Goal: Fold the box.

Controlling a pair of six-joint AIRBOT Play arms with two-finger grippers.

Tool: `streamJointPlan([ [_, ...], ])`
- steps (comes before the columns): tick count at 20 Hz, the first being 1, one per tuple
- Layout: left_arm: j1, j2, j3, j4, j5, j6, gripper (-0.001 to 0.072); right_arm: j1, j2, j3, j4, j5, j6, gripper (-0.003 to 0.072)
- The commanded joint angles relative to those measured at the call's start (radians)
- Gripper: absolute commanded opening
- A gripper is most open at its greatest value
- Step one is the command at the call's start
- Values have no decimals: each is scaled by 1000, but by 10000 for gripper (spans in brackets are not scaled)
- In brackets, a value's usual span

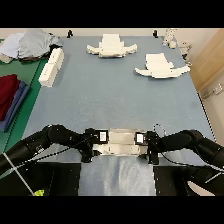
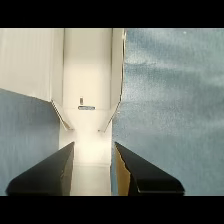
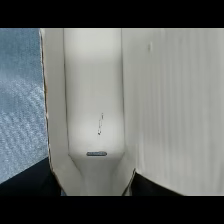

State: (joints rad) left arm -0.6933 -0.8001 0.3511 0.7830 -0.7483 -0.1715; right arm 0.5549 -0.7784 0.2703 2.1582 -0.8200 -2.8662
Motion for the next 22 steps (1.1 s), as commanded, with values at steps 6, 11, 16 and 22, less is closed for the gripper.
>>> streamJointPlan([
  [6,-18,-74,23,-137,77,135,364,0,1,0,0,0,0,517],
  [11,-57,-91,23,-179,89,155,163,0,1,0,0,0,0,517],
  [16,-77,-161,42,-262,121,214,163,0,1,0,0,0,0,517],
  [22,-87,-203,64,-267,127,212,252,0,1,0,0,0,0,518],
])
